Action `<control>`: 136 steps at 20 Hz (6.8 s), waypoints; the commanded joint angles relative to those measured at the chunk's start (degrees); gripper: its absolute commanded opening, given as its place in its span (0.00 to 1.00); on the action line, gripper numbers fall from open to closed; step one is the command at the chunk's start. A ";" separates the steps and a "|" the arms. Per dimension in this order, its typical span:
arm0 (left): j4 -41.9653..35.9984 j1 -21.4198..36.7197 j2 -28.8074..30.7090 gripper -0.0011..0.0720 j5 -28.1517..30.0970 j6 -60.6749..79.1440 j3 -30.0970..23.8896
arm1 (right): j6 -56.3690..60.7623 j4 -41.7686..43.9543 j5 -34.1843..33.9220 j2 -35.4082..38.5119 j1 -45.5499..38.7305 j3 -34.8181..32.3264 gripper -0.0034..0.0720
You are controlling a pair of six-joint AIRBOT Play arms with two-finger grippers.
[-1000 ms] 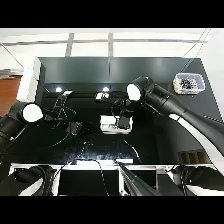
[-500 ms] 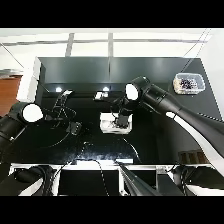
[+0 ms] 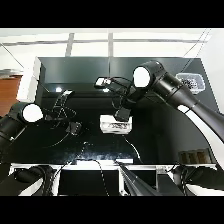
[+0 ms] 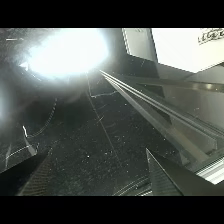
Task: Fold the box and place the chain.
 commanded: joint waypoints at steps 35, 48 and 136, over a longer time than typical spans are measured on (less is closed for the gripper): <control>0.07 0.07 0.02 0.97 -0.42 0.00 0.00 | -3.96 7.17 4.04 -7.04 -3.37 0.46 0.97; 0.63 0.31 0.02 0.97 -0.31 0.00 0.00 | -5.42 5.81 1.07 -9.27 -3.34 0.46 0.97; 0.63 0.31 0.02 0.97 -0.04 0.02 0.00 | -0.96 -4.50 1.16 -2.12 5.07 -3.41 0.97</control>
